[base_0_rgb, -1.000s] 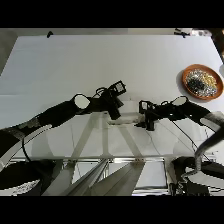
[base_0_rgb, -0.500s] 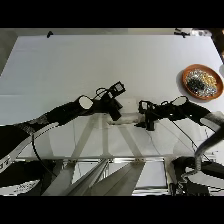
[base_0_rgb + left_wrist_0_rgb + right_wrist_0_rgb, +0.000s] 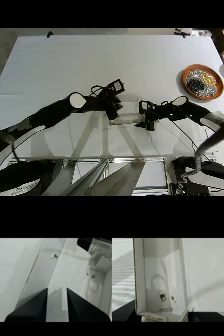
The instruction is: Fold the box and place the chain.
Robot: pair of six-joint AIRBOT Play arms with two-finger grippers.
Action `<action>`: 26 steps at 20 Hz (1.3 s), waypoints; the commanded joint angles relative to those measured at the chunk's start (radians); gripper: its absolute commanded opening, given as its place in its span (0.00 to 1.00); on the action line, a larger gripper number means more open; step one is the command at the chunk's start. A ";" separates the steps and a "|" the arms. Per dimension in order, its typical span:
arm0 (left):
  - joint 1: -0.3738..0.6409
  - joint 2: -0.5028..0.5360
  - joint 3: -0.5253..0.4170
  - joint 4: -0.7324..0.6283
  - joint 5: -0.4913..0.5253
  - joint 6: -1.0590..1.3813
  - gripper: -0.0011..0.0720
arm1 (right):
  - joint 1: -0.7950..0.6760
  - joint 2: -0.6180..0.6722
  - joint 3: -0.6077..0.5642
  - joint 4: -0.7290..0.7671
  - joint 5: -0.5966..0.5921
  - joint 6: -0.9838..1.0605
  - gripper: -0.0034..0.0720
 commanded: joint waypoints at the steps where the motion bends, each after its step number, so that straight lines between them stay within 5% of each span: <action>1: 0.062 0.112 0.001 0.229 -0.193 -0.030 0.40 | 0.001 0.001 0.000 0.000 0.000 0.000 0.63; 7: 0.115 0.137 -0.002 0.458 -0.454 0.027 0.41 | 0.001 0.001 0.000 0.000 0.000 0.000 0.63; 17: 0.200 0.002 -0.051 0.270 -0.418 0.382 0.65 | 0.001 0.001 0.000 0.000 0.000 0.000 0.63; 26: 0.220 -0.056 -0.069 0.187 -0.412 0.497 0.65 | 0.001 0.001 0.000 0.000 0.000 0.000 0.63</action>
